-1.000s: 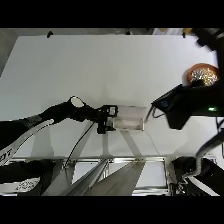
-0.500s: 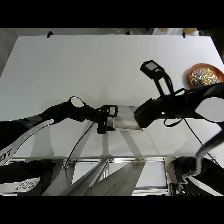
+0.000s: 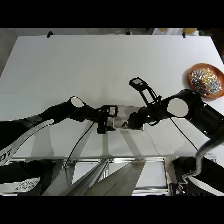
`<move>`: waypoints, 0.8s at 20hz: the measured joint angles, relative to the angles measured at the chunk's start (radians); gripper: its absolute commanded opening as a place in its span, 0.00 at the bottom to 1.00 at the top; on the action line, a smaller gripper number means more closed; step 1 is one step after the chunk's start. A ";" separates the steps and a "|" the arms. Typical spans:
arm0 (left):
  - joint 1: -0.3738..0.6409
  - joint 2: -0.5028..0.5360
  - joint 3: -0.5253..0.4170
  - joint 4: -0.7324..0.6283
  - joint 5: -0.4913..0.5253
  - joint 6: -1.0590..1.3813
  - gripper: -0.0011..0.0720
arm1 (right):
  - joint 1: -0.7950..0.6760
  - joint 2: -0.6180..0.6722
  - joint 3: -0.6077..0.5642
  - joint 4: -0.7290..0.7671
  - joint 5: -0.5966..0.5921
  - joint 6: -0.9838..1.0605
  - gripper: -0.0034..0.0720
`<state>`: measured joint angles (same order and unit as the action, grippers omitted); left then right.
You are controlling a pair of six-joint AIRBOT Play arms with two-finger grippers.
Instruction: Fold the box and place the chain.
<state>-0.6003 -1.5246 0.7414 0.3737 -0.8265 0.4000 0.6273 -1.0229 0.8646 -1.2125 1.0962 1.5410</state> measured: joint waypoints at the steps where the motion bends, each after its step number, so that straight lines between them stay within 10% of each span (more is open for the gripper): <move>1: 0.000 0.000 0.000 0.000 0.000 0.000 0.36 | 0.000 0.001 0.027 -0.004 0.019 0.000 0.42; 3: 0.000 0.000 0.000 0.000 0.000 0.000 0.36 | -0.008 0.005 0.105 -0.046 0.072 0.005 0.27; 9: 0.000 0.000 0.000 0.000 0.000 0.000 0.36 | -0.241 -0.012 0.237 -0.254 0.250 0.084 0.25; 16: 0.000 0.000 0.000 0.000 0.000 0.000 0.36 | -0.475 -0.046 0.019 -0.298 0.154 0.116 0.45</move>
<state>-0.6003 -1.5246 0.7410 0.3737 -0.8268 0.3996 0.1528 -1.0687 0.8841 -1.5108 1.2499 1.6569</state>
